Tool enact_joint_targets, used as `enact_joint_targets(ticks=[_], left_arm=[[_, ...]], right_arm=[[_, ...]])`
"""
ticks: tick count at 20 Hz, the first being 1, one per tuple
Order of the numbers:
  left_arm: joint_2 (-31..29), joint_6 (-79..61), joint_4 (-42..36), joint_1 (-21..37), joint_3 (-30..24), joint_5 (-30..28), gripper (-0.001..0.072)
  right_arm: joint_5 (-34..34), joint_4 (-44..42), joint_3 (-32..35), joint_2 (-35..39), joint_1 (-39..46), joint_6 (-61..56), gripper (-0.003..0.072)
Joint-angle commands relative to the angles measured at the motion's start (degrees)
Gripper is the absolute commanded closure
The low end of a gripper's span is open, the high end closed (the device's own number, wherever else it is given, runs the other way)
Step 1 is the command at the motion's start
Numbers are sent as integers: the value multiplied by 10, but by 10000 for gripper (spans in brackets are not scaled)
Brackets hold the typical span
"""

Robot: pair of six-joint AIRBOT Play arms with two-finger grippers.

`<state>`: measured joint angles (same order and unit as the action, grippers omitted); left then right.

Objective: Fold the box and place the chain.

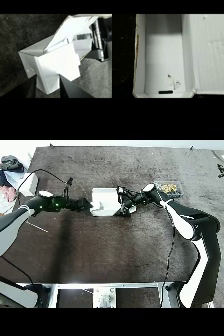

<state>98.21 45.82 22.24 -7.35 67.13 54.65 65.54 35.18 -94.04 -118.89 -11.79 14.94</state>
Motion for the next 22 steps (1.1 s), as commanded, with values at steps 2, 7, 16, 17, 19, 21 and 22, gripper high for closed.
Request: enact_joint_targets(ticks=[2,7,16,17,19,21,22], left_arm=[[0,44,37,-23,19,-16,393],[0,170,153,-57,66,-36,393],[0,323,278,-89,98,-45,393],[0,326,283,-94,99,-48,393],[0,337,289,-97,100,-52,366],[0,338,289,-101,100,-57,332],[0,345,291,-101,100,-60,332]], right_arm=[[0,0,0,0,0,0,283],[0,0,0,0,0,0,283],[0,0,0,0,0,0,283],[0,0,0,0,0,0,283],[0,0,0,0,0,0,283],[0,0,0,0,0,0,283],[0,0,0,0,0,0,283]])
